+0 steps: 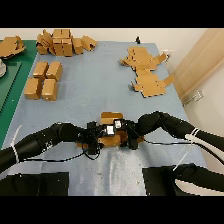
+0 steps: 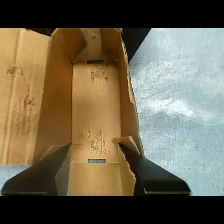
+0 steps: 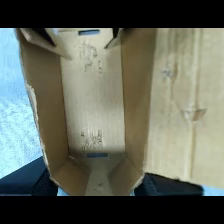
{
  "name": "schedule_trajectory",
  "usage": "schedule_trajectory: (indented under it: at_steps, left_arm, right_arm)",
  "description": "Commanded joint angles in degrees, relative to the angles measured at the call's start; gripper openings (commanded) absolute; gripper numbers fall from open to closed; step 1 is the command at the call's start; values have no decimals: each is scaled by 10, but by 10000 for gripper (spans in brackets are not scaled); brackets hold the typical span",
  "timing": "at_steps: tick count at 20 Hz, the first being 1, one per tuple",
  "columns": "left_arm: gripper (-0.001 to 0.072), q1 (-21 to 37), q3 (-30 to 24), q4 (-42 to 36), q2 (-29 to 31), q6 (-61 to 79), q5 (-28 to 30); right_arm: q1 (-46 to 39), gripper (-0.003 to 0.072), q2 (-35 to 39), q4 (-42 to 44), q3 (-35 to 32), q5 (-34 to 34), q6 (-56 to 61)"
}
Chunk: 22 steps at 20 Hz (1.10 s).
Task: Fold the box.
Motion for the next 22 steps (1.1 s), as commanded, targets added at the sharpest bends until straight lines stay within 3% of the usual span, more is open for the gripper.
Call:
schedule_trajectory:
  at_steps: [1, 6, 7, 8, 12, 15, 19, 21, 22]
  left_arm:
    - [467, 1, 0, -13, 0, -1, 2]
    - [465, 2, 0, -13, 0, -1, 2]
    - [382, 2, 0, -12, 0, -3, 2]
    - [17, 2, 0, -5, 0, -5, 0]
    - [12, 2, 1, 67, 14, -71, -29]
    - [12, 2, 0, 203, 61, -209, -63]
    - [12, 14, 0, 466, 175, -570, -104]
    - [12, 64, 0, 547, 222, -838, -185]
    - [13, 98, -3, 552, 237, -920, -234]
  right_arm:
    - [1, 570, 0, 0, 0, 0, 1]
    - [1, 570, 0, 0, 0, 0, 1]
    - [1, 570, 0, 0, 0, 0, 1]
    - [1, 570, 0, 0, 0, 0, 1]
    - [1, 570, 0, 0, 0, 0, 1]
    - [1, 570, 0, 0, 0, 0, 1]
    - [1, 570, 0, 0, 0, 0, 1]
    - [1, 570, 0, 0, 0, 0, 1]
    - [1, 570, 0, 0, 0, 0, 1]
